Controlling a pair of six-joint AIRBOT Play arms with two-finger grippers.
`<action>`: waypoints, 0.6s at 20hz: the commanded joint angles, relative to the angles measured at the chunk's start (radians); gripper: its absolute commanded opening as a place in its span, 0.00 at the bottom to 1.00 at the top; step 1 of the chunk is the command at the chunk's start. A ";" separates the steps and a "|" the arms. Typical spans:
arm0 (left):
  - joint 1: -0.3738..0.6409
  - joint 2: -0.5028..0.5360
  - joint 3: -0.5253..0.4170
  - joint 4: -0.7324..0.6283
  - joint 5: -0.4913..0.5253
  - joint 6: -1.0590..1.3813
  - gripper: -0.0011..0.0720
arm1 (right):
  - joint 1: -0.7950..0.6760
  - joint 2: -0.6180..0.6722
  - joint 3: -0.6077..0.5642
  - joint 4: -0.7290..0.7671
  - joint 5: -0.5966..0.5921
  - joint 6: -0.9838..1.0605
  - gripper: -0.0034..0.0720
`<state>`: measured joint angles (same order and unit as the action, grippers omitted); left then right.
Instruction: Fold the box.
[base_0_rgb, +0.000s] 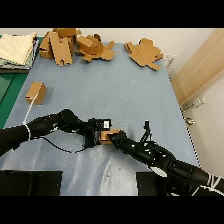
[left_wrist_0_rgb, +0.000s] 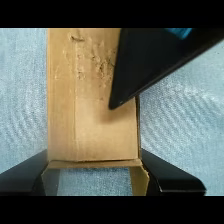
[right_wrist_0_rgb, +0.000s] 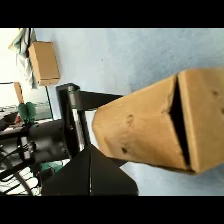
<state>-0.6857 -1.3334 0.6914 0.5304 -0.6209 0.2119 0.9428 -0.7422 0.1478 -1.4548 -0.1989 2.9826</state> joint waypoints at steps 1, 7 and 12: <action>0.000 0.000 0.000 0.000 -0.002 0.000 0.41 | 0.001 -0.087 -0.002 0.013 -0.082 0.021 0.04; 0.000 0.000 0.000 0.000 -0.002 0.000 0.41 | 0.001 -0.094 -0.002 0.012 -0.020 0.021 0.04; 0.000 0.000 0.000 0.000 -0.002 0.000 0.41 | 0.001 -0.093 -0.002 0.012 0.017 0.021 0.04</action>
<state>-0.6857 -1.3334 0.6914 0.5308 -0.6220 0.2119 0.9432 -0.8333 0.1467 -1.4437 -0.2100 2.9849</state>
